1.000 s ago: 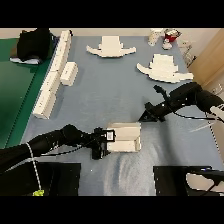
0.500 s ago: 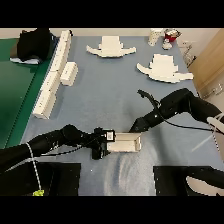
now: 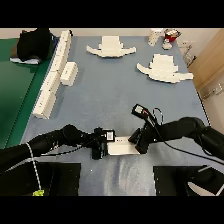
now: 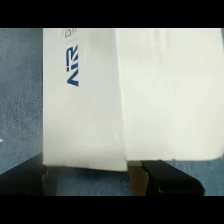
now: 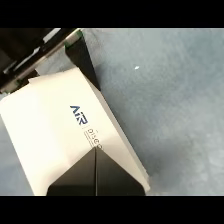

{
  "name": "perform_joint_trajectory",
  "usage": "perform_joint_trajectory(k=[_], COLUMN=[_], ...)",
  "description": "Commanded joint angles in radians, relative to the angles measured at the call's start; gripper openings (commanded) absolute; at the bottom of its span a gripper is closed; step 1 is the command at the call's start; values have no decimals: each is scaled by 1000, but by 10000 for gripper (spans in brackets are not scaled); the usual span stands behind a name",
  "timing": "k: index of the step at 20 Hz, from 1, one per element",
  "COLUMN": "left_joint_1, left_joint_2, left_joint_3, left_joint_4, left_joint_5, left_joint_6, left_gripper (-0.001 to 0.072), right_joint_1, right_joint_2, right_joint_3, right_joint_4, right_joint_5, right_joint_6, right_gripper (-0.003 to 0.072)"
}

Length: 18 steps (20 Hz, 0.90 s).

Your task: Fold the box.

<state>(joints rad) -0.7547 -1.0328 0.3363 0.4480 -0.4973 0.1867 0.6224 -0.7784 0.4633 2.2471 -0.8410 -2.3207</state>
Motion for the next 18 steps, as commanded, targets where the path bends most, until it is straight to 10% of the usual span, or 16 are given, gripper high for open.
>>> perform_joint_trajectory(k=[1, 3, 7, 18], left_joint_1=[0, 0, 0, 0], left_joint_2=[1, 1, 1, 1], left_joint_3=[0, 0, 0, 0], left_joint_4=[0, 0, 0, 0], left_joint_5=[0, 0, 0, 0], left_joint_6=[0, 0, 0, 0], left_gripper=[411, 410, 410, 411], right_joint_1=[118, 171, 250, 338], right_joint_2=[100, 111, 111, 17], right_joint_3=[-102, -113, -113, -111], right_joint_4=[-63, -121, -145, -136], right_joint_5=[217, 276, 342, 389], right_joint_6=[-63, -63, -268, -463], right_gripper=[3, 12, 463, 489])
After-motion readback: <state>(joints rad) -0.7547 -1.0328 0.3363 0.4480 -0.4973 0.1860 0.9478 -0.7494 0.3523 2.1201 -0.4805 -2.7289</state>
